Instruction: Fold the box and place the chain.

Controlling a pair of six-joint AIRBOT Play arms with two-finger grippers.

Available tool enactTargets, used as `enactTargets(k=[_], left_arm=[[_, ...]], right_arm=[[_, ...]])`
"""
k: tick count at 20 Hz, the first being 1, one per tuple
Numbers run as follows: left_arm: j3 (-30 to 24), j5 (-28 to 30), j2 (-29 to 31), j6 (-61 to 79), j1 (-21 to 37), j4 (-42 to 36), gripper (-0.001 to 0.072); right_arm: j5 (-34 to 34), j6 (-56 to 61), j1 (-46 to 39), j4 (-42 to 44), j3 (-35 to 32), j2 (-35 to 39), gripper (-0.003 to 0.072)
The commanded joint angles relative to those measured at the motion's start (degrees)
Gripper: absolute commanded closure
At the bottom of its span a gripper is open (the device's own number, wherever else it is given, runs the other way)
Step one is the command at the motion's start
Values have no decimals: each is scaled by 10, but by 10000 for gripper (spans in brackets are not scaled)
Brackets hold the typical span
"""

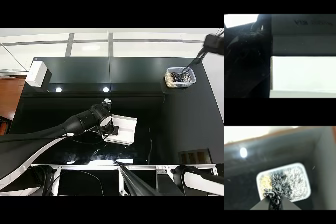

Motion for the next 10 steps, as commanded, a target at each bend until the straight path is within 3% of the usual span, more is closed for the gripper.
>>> enactTargets(k=[1,4,7,10], left_arm=[[0,-1,0,0,0,0,677],[0,-1,0,0,0,0,677],[0,-1,0,0,0,0,677],[0,-1,0,0,0,0,677]], right_arm=[[53,-49,1,4,0,129,640],[144,-71,1,30,0,213,640],[200,-75,10,111,-4,279,640],[266,-89,37,174,-45,325,640]])
